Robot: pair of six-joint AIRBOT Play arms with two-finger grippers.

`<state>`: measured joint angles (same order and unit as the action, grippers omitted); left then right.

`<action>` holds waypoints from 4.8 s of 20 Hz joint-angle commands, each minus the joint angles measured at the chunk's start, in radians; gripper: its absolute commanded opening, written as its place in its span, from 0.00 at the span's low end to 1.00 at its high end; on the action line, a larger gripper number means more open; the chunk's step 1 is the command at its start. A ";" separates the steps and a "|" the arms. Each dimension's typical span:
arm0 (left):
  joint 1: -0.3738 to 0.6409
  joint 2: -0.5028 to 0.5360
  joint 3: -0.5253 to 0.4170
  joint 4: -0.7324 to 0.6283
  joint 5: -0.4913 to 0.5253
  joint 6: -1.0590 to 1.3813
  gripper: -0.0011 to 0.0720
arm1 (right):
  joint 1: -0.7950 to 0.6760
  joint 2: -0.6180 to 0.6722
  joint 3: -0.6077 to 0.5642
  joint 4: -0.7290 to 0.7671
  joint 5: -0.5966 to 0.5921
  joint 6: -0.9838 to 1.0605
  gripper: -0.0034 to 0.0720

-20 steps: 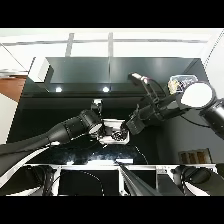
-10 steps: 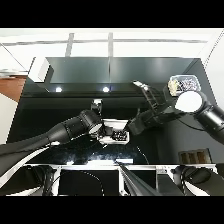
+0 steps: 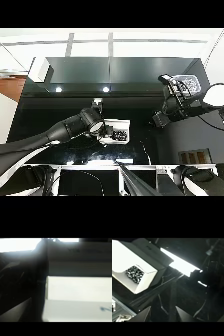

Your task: Fold the box and place the chain.

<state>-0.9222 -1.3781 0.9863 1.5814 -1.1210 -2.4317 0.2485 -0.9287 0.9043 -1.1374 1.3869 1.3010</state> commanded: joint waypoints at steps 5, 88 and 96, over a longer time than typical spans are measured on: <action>0.013 0.113 0.110 0.006 -0.287 0.486 0.71 | -0.018 0.005 0.000 -0.027 -0.023 0.000 0.55; 0.474 0.144 -0.461 -0.999 0.316 2.708 0.56 | 0.242 -0.240 0.000 0.175 -0.216 -0.533 0.99; 0.474 0.144 -0.461 -0.999 0.316 2.708 0.56 | 0.312 -0.240 -0.028 0.107 -0.278 -0.692 0.98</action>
<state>-0.4484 -1.2331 0.5255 0.5808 -0.8036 0.2749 0.5331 -1.1675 0.8898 -0.9848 1.1503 0.6559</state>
